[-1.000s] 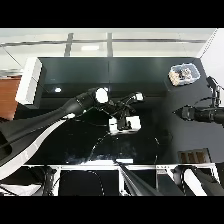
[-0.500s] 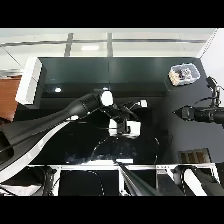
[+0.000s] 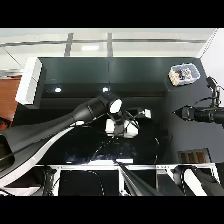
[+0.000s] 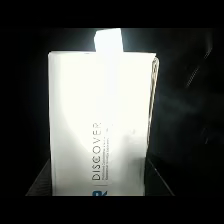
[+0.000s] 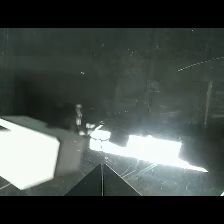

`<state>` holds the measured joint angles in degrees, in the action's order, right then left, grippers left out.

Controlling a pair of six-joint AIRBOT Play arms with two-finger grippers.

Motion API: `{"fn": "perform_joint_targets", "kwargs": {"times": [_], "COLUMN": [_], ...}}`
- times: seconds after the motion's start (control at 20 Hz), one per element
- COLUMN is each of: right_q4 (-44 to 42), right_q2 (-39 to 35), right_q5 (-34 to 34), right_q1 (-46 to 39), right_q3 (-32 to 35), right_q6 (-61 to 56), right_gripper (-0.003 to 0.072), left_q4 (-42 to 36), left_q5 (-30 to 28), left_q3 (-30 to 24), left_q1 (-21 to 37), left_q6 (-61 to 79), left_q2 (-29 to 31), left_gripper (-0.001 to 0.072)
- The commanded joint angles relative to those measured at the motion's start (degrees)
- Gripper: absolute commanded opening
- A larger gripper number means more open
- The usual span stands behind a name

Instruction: Fold the box and place the chain.

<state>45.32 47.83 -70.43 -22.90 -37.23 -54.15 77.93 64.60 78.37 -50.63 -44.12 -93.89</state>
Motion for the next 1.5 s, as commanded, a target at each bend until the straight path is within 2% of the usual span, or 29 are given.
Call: {"fn": "perform_joint_targets", "kwargs": {"times": [0.0, 0.15, 0.25, 0.4, 0.5, 0.6, 0.7, 0.8, 0.95, 1.05, 1.15, 1.25, 1.45], "right_q4": [-0.02, 0.0, -0.02, -0.04, 0.0, -0.07, -0.07, -0.04, -0.04, -0.09, -0.11, -0.13, -0.24], "right_q2": [0.0, 0.0, 0.0, 0.0, 0.0, 0.0, 0.0, 0.0, 0.0, 0.0, 0.0, 0.0, 0.0], "right_q5": [0.0, -0.04, -0.07, -0.04, 0.17, 0.87, 1.62, 1.92, 2.25, 2.84, 2.99, 2.86, 2.58], "right_q1": [-0.02, -0.02, -0.02, -0.02, -0.02, -0.02, -0.02, -0.02, -0.02, -0.02, -0.02, -0.02, 0.0], "right_q3": [0.02, 0.02, 0.02, 0.13, 0.31, 0.28, 0.31, 0.28, 0.28, 0.31, 0.31, 0.28, 0.31], "right_q6": [-0.04, -0.04, -0.07, -0.07, -0.07, -0.09, -0.11, -0.11, -0.68, -1.31, -2.21, -3.15, -4.26], "right_gripper": [0.002, 0.002, 0.0021, 0.002, 0.002, 0.002, 0.002, 0.002, 0.002, 0.002, 0.002, 0.0021, 0.002], "left_q4": [14.64, 17.7, 17.0, 17.0, 16.98, 15.34, 10.4, 8.81, 7.21, 1.11, -2.91, -3.61, -3.41], "left_q5": [11.37, 23.21, 27.04, 24.76, 19.12, 15.21, 12.31, 10.1, 4.13, 1.03, -1.79, -5.22, -5.88], "left_q3": [3.98, 4.11, 2.34, -5.9, -14.73, -21.14, -23.17, -23.1, -23.12, -23.12, -23.1, -22.88, -20.13], "left_q1": [3.1, 13.42, 23.08, 38.99, 52.35, 66.14, 78.64, 87.21, 93.68, 94.55, 93.83, 91.49, 86.68], "left_q6": [-18.62, -30.25, -34.99, -37.09, -36.81, -35.45, -34.03, -31.52, -25.79, -12.7, -4.5, -3.23, -2.82], "left_q2": [1.55, 6.34, 10.67, 19.32, 25.05, 27.43, 27.36, 27.36, 27.36, 27.1, 26.08, 24.28, 18.53], "left_gripper": [0.0279, 0.028, 0.028, 0.028, 0.028, 0.028, 0.028, 0.028, 0.028, 0.0281, 0.028, 0.0281, 0.0281]}}
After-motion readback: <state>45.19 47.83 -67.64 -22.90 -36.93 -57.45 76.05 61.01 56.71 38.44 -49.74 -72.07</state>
